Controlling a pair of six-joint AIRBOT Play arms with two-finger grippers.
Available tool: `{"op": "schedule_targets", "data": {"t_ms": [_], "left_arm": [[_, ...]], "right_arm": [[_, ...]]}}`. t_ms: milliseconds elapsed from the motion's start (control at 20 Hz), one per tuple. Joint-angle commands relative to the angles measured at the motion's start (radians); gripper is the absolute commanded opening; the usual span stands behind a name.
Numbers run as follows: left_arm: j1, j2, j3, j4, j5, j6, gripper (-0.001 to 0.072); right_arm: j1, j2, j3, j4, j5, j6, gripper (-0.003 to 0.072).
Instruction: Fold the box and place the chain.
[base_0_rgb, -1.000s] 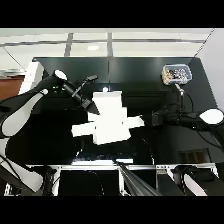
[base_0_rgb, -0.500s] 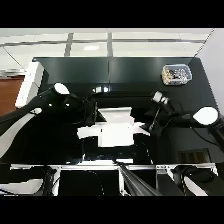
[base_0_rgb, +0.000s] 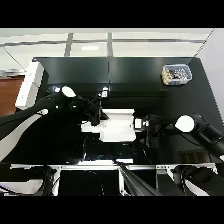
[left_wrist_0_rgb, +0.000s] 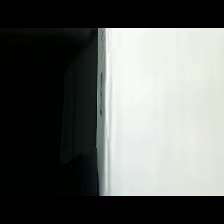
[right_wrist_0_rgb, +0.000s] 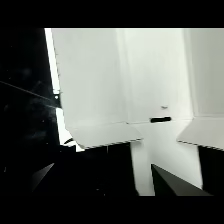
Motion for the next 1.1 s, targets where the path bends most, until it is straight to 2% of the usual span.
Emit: {"op": "schedule_targets", "data": {"t_ms": [0,100,200,400,800,1050], "left_arm": [[0.006,-0.006,0.001,0.0,-0.005,-0.011,0.0029],[0.006,-0.006,0.002,-0.001,-0.01,-0.011,0.0029],[0.006,-0.006,0.002,-0.001,-0.018,-0.011,0.0029],[0.006,-0.006,0.002,-0.001,-0.027,-0.011,0.0029],[0.006,-0.006,0.002,-0.001,-0.028,-0.011,0.0029],[0.006,-0.006,0.002,-0.001,-0.03,-0.011,0.0029]], "right_arm": [[0.064,-0.034,-0.035,-0.012,-0.065,-0.036,0.0693],[0.104,-0.056,-0.047,-0.002,-0.166,-0.032,0.0693],[0.118,-0.082,-0.051,0.072,-0.254,-0.036,0.0693],[0.137,-0.111,-0.051,0.115,-0.332,-0.045,0.0693],[0.061,-0.045,-0.004,0.118,-0.35,-0.005,0.0693],[-0.05,-0.055,0.031,0.193,-0.286,-0.064,0.0692]]}}
